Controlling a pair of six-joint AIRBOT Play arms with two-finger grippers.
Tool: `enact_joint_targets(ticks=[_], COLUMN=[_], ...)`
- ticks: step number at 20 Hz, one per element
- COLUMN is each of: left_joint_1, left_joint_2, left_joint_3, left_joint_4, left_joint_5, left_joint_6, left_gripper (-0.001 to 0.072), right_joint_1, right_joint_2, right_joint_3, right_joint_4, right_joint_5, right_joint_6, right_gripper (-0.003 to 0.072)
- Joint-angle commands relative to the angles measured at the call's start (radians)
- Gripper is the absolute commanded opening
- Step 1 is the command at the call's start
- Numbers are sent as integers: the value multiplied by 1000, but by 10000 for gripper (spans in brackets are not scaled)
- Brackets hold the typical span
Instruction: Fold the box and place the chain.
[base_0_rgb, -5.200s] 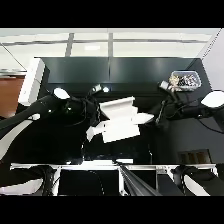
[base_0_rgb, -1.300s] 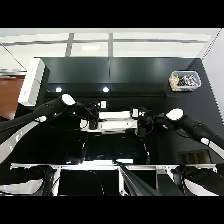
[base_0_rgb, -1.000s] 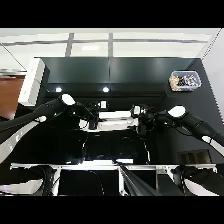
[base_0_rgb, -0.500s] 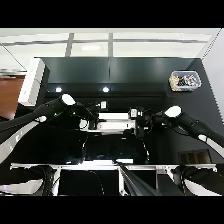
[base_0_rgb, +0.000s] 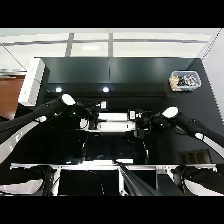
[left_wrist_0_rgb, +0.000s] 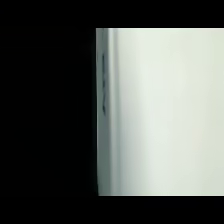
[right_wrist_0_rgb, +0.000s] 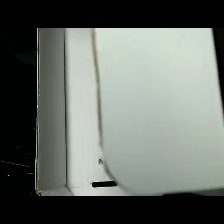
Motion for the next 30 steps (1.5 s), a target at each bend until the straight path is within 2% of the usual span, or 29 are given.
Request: enact_joint_targets(ticks=[1, 3, 6, 29, 30], left_joint_1=[0, 0, 0, 0, 0], left_joint_2=[0, 0, 0, 0, 0], left_joint_3=[1, 1, 1, 1, 1], left_joint_4=[0, 0, 0, 0, 0], left_joint_5=[0, 0, 0, 0, 0], left_joint_6=[-1, -1, -1, -1, -1], left_gripper=[31, 31, 31, 32, 32], right_joint_1=[1, 2, 28, 30, 30], right_joint_2=[-5, -10, -36, -41, -41], right_joint_3=[1, 6, 36, 42, 42], right_joint_4=[-3, -7, -94, -117, -117], right_joint_5=[-12, -14, -28, -29, -29], right_joint_6=[13, 26, 120, 139, 139], right_gripper=[657, 657, 657, 656, 587])
